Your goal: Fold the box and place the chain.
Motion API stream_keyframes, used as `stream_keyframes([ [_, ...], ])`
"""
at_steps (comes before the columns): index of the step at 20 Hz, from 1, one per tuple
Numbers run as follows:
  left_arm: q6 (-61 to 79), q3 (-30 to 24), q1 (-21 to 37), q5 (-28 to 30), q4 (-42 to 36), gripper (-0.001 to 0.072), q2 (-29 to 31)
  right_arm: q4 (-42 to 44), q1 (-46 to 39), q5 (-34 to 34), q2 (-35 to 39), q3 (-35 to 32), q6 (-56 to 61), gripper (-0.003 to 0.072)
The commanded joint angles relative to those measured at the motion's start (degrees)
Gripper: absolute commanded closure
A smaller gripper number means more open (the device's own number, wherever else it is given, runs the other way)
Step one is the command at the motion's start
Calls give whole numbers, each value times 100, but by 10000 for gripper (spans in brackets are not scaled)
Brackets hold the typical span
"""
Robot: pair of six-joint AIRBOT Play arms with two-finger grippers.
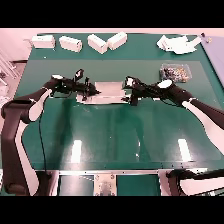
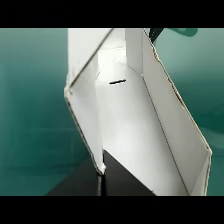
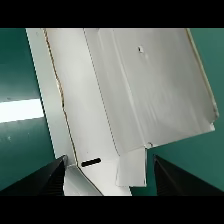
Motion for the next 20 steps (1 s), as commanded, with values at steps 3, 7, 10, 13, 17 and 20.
stream_keyframes([
  [3,2,0,-2,-4,0,688,4,7,-197,555,-271,315,-59,62],
  [7,0,0,-2,-9,2,688,4,11,-278,894,-535,610,-166,61],
  [10,0,0,-2,-9,0,688,4,-33,-293,1137,-743,833,-258,62],
  [13,0,0,-2,-9,2,688,4,-33,-310,1436,-1014,1082,-356,62],
  [17,0,0,-2,-7,0,688,4,33,-400,1784,-1384,1412,-538,61],
  [20,0,0,-2,-9,0,688,4,33,-402,2201,-1657,1626,-614,61],
])
